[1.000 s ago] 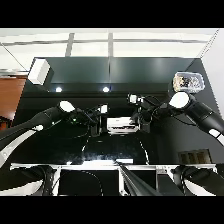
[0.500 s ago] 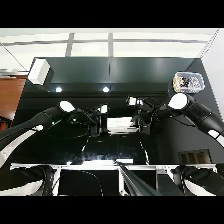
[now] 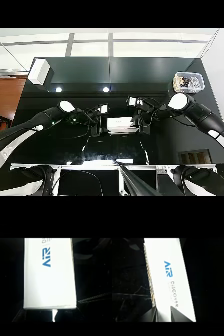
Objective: Fold the box and place the chain.
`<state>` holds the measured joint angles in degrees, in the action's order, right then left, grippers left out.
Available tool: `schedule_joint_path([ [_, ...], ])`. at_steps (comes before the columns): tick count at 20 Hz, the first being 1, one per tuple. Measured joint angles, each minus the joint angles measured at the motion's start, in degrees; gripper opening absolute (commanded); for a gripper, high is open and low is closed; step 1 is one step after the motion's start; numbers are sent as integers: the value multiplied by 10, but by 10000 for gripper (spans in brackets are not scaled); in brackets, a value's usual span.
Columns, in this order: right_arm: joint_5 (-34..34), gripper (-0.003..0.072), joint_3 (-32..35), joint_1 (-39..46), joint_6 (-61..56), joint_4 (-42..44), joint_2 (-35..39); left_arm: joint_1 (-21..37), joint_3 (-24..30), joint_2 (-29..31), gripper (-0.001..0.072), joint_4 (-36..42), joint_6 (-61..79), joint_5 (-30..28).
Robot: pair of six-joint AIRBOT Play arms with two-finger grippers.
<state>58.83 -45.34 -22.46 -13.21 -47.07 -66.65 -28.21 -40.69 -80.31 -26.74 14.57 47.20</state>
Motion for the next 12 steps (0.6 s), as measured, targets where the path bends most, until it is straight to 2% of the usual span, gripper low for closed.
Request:
schedule_joint_path([
  [12, -2, 211, 0, 0, -27, 1, 0, 0, 0, 0, 464, 0, 0, 0],
])
